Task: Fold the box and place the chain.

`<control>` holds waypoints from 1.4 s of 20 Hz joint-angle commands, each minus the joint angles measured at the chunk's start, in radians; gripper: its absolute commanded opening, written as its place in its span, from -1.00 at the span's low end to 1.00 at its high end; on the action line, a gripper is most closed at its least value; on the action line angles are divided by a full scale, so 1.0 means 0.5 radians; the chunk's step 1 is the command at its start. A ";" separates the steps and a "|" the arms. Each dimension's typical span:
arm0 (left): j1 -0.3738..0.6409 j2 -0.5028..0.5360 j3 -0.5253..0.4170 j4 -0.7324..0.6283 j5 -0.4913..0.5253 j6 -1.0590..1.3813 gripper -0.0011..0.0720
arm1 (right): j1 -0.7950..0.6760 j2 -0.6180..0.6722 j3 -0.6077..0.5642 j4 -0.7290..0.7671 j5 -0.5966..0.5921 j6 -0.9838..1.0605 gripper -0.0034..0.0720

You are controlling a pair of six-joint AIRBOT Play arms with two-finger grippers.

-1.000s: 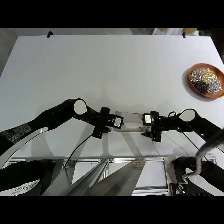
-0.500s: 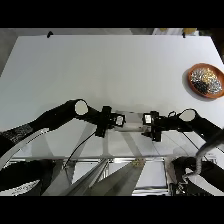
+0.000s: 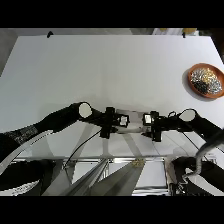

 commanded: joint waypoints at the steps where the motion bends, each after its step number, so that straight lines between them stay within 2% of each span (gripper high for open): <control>1: 0.004 0.015 -0.001 0.018 0.006 -0.053 -0.18 | 0.000 0.002 0.002 0.003 -0.002 0.006 0.24; 3: 0.040 0.083 -0.001 0.146 -0.009 -0.270 -0.27 | 0.000 0.002 0.002 0.003 -0.002 0.006 0.24; 4: 0.066 0.130 -0.001 0.233 -0.035 -0.447 -0.48 | 0.000 0.002 0.002 0.003 -0.002 0.006 0.24; 5: 0.098 0.190 -0.001 0.345 -0.085 -0.661 -0.86 | 0.000 0.002 0.002 0.003 -0.002 0.006 0.24; 6: 0.130 0.251 -0.001 0.445 -0.146 -0.850 -0.95 | 0.000 0.002 0.002 0.003 -0.002 0.006 0.24; 9: 0.240 0.476 -0.001 0.703 -0.294 -1.479 -0.97 | 0.000 0.002 0.002 0.003 -0.002 0.006 0.24; 11: 0.320 0.630 -0.001 0.815 -0.311 -1.878 -0.97 | 0.000 0.002 0.002 0.003 -0.002 0.006 0.24; 13: 0.414 0.697 -0.002 0.895 -0.326 -2.361 -0.97 | 0.000 0.002 0.002 0.003 -0.002 0.006 0.24; 15: 0.491 0.658 -0.044 0.903 -0.321 -2.750 -0.96 | 0.000 0.002 0.002 0.003 -0.002 0.006 0.24; 18: 0.529 0.490 -0.167 0.770 -0.317 -3.006 -0.95 | 0.000 0.002 0.002 0.003 -0.003 0.006 0.24; 23: 0.455 0.163 -0.222 0.426 -0.190 -3.005 -0.95 | 0.000 0.002 0.002 0.003 -0.002 0.006 0.24; 28: 0.410 0.113 -0.222 0.334 -0.163 -3.000 -0.95 | 0.000 0.002 0.002 0.003 -0.002 0.006 0.24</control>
